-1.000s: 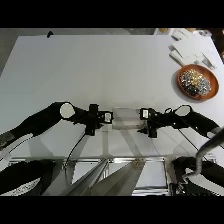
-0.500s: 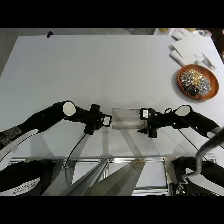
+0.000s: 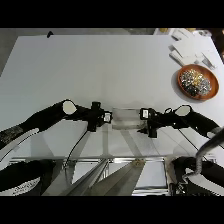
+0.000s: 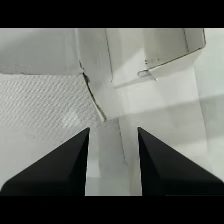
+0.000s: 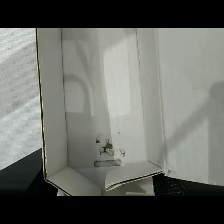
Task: Fold the box and place the chain.
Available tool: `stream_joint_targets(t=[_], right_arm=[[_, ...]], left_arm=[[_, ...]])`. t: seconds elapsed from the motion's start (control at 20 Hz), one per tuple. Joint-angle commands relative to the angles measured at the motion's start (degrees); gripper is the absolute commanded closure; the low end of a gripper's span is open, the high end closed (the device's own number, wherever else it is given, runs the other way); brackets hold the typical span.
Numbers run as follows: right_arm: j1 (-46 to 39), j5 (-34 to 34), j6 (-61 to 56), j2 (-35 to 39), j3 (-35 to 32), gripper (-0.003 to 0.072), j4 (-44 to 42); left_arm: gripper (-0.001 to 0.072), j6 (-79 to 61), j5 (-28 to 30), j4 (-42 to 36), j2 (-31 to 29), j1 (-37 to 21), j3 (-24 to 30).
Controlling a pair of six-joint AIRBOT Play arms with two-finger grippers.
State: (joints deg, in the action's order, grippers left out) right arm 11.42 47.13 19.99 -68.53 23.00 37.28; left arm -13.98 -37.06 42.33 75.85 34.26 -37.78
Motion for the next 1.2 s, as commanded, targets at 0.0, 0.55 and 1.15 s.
stream_joint_targets(t=[0.0, 0.55, 1.15], right_arm=[[0.0, 0.0, 0.0, 0.0, 0.0, 0.0287, 0.0], [0.0, 0.0, 0.0, 0.0, 0.0, 0.0287, 0.0], [0.0, 0.0, 0.0, 0.0, 0.0, 0.0287, 0.0]], left_arm=[[0.0364, -0.2, -0.2, -2.5, 0.1, 1.1, 0.0], [0.0576, 0.0, -1.1, -6.8, 0.5, 4.5, 0.0], [0.0575, 0.0, 3.0, -12.3, 2.5, 8.4, 0.0]])
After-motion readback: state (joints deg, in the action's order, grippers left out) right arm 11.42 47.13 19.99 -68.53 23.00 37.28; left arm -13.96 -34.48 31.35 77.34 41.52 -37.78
